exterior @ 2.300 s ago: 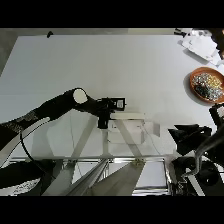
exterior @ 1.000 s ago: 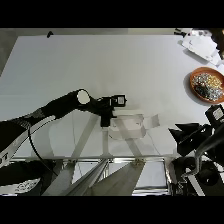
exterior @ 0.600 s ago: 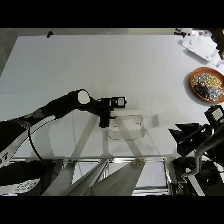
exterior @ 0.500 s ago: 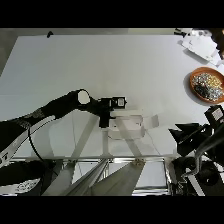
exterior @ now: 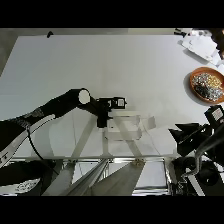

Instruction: Fold the box and place the chain.

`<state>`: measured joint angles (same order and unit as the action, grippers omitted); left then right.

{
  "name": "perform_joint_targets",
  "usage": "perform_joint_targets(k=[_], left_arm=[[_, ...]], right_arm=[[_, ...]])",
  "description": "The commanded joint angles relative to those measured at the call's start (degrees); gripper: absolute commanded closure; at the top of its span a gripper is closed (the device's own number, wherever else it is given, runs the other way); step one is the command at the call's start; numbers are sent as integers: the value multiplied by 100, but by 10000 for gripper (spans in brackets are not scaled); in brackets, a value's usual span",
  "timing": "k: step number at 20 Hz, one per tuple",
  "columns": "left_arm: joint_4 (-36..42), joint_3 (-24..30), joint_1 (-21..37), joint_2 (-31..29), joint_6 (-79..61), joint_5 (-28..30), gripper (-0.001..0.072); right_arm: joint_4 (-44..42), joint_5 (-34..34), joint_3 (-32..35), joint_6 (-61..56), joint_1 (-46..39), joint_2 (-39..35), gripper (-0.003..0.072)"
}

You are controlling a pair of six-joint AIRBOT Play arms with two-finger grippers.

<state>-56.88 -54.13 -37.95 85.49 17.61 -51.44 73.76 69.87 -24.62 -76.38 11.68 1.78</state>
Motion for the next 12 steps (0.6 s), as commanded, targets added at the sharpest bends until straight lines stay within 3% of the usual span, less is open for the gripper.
perform_joint_targets(k=[1,12], left_arm=[[-564,-264,0,-2,564,-118,706],[-551,-293,-118,15,1071,76,706]], right_arm=[[-2,-2,0,-4,-2,2,342],[-2,0,0,-4,-2,4,342]])
